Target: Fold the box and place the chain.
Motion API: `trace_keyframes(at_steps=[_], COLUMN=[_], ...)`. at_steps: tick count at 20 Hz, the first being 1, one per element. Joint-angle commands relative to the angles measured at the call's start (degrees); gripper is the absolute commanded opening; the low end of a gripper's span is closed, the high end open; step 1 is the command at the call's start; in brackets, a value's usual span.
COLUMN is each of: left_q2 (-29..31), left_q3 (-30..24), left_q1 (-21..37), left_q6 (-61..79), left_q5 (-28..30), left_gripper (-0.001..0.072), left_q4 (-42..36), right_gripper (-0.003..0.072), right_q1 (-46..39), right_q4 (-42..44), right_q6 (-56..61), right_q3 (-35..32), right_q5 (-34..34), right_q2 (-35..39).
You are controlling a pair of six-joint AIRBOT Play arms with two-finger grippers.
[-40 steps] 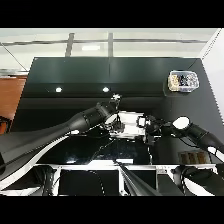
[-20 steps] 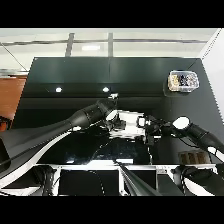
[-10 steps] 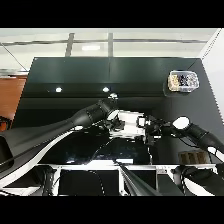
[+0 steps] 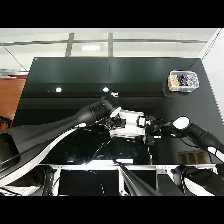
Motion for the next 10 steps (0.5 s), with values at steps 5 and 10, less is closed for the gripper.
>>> trace_keyframes(at_steps=[5, 10], left_q2=[-0.1, -0.1], left_q3=[0.2, 0.2], left_q1=[0.0, 0.2], left_q6=[0.2, 0.0], left_q5=[-0.1, -0.1], left_gripper=[0.0031, 0.0031], left_q4=[-0.1, 0.0], right_gripper=[0.0113, 0.0716], right_q1=[0.0, 0.0], right_q4=[-0.1, -0.5], right_q6=[1.2, 4.5], right_q3=[0.0, 0.0], right_q5=[-0.7, -3.7], right_q2=[0.0, 0.5])
